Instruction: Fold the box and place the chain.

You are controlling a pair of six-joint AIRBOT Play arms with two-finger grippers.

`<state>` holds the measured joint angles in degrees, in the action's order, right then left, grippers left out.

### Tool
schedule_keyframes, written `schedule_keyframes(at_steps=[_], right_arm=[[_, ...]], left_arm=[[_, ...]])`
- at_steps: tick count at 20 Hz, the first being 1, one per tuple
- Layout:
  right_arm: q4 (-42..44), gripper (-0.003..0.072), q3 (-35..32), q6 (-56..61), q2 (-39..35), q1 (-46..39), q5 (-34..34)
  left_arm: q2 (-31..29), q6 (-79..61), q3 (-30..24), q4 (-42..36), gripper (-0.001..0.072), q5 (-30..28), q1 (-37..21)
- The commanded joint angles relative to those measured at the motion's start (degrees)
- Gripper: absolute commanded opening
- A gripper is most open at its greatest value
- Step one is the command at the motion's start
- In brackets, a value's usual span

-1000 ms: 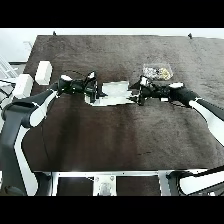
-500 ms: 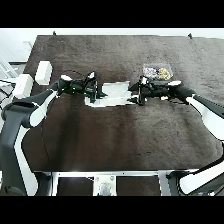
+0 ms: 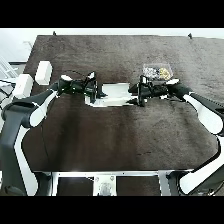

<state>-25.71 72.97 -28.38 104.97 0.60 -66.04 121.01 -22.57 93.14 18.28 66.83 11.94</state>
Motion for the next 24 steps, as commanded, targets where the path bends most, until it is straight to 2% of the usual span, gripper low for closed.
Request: schedule_keyframes(at_steps=[1, 12, 24], right_arm=[[-0.7, 0.0610, 0.2, 0.5, 0.8, 0.0, -1.1], [-1.1, 0.0609, 6.7, 1.9, 6.8, 2.3, -4.5], [-2.7, 0.0609, 7.6, 2.7, 8.1, 2.4, -4.6]], left_arm=[[0.0, 0.0, 0.0, 0.0, 0.0023, -0.2, 0.0], [0.0, 0.0, 0.0, 0.0, 0.0024, -0.4, 0.0], [0.0, 0.0, 0.0, 0.0, 0.0024, -0.4, 0.0]])
